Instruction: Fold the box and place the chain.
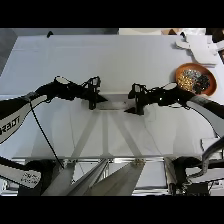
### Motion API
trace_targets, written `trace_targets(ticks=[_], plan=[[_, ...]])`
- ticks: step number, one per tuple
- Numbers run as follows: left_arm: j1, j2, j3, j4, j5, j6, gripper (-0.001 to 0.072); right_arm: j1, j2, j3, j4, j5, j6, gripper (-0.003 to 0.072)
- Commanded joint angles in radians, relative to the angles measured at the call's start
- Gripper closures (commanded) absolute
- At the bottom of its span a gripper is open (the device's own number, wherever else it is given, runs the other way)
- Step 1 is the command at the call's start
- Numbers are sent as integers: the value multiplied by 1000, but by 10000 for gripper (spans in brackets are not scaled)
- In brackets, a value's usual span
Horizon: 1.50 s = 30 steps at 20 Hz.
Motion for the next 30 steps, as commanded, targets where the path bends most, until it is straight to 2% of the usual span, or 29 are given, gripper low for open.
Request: trace_targets(ticks=[1, 21, 25, 28, 29, 30], plan=[[-1, 0, 1, -1, 1, 0, 701, 32, -25, 17, -21, 2, 5, -4], [-1, 0, 1, -1, 1, 0, 701, 38, -26, 18, -27, 1, -3, -2], [-1, 0, 1, -1, 1, 0, 701, 38, -26, 18, -27, -18, -2, 47], [-1, 0, 1, -1, 1, 0, 701, 38, -26, 18, -27, -24, -2, 49], [-1, 0, 1, 0, 1, 0, 701, 38, -26, 18, -27, -25, -2, 80], [-1, 0, 1, 0, 1, 0, 701, 38, -26, 18, -27, -25, -2, 195]])
